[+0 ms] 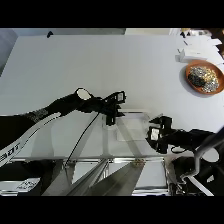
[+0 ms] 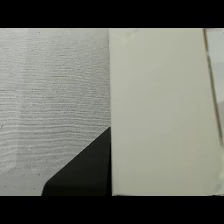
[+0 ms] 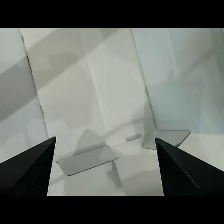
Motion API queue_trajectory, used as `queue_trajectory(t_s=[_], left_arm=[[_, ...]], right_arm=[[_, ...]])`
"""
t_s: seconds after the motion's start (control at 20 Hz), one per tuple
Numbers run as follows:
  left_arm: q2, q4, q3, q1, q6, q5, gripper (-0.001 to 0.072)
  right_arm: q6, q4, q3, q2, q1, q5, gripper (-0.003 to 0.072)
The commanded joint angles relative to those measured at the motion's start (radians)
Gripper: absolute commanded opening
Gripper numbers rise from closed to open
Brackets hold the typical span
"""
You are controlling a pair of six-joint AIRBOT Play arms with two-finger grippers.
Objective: Fold the box and place the chain.
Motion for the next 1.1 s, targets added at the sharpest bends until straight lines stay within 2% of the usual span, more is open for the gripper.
queue_trajectory(t_s=[0.0, 0.15, 0.55, 1.05], left_arm=[[-0.001, 0.0, 0.0, -0.001, 0.0, -0.001, 0.0009], [-0.001, 0.0, 0.0, -0.001, 0.0, -0.004, 0.0009], [-0.001, 0.0, 0.0, -0.001, 0.0, -0.007, 0.0009], [-0.001, 0.0, 0.0, -0.001, 0.0, -0.007, 0.0009]], right_arm=[[-0.008, -0.049, -0.077, 0.027, 0.062, -0.055, 0.0698], [-0.008, -0.095, -0.133, 0.0, 0.066, -0.069, 0.0699], [-0.006, -0.155, -0.136, -0.14, 0.066, -0.229, 0.07], [-0.007, -0.127, -0.098, -0.12, 0.066, -0.222, 0.0699]])
